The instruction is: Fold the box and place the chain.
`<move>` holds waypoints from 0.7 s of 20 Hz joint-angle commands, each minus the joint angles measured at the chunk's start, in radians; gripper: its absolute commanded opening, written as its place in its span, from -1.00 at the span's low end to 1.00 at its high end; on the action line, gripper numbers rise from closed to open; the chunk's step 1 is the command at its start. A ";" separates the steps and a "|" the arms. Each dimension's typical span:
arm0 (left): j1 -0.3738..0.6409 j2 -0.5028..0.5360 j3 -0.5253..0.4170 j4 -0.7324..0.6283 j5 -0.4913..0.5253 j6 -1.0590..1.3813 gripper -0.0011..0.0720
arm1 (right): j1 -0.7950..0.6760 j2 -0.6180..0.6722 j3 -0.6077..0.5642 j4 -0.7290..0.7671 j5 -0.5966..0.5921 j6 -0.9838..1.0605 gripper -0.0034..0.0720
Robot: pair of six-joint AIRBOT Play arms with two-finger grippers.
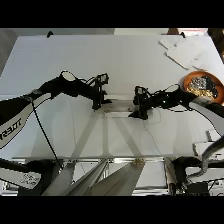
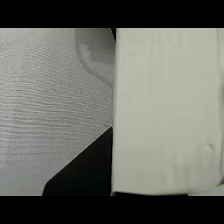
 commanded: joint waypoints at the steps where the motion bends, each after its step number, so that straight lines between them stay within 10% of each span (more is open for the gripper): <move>1: 0.000 0.000 0.000 0.000 0.000 0.000 -0.93 | 0.001 0.000 0.000 0.000 0.000 0.000 0.47; 6: 0.000 0.000 0.000 0.000 0.000 0.000 -0.92 | 0.001 0.000 0.000 0.000 0.000 0.000 0.47; 10: 0.003 0.001 0.000 0.000 0.000 0.000 -0.18 | 0.001 0.000 0.000 0.000 0.000 0.000 0.47; 14: 0.018 0.043 0.000 0.003 0.007 0.000 -0.15 | 0.001 0.000 0.000 0.000 0.000 0.000 0.47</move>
